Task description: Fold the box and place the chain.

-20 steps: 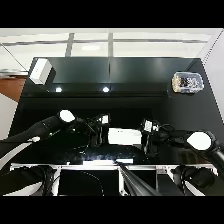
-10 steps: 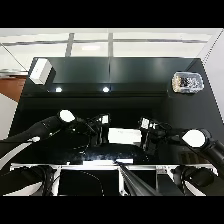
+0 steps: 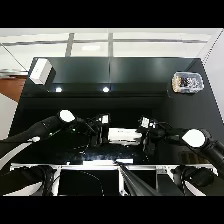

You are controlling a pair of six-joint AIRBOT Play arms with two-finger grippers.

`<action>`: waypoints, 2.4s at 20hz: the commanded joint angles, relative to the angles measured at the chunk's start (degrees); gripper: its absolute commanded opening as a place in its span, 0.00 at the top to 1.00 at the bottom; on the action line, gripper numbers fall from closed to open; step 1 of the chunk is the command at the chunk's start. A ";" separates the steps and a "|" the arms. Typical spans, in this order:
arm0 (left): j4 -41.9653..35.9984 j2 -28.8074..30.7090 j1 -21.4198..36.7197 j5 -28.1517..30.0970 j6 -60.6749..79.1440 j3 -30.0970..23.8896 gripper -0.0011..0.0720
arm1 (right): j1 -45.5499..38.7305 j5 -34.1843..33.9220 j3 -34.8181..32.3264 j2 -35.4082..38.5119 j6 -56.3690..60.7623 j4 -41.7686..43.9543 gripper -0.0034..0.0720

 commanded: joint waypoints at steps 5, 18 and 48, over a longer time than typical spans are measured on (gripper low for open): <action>0.02 -0.02 0.00 -0.02 0.00 0.04 0.35 | 0.02 0.15 -0.02 -0.04 0.02 0.04 0.55; 0.02 -0.02 0.00 -0.02 0.00 0.04 0.35 | 0.02 1.11 -0.02 -0.09 0.28 0.02 0.55; 0.02 -0.02 0.00 -0.02 0.00 0.04 0.35 | 0.00 2.23 0.57 -2.75 1.99 2.01 0.12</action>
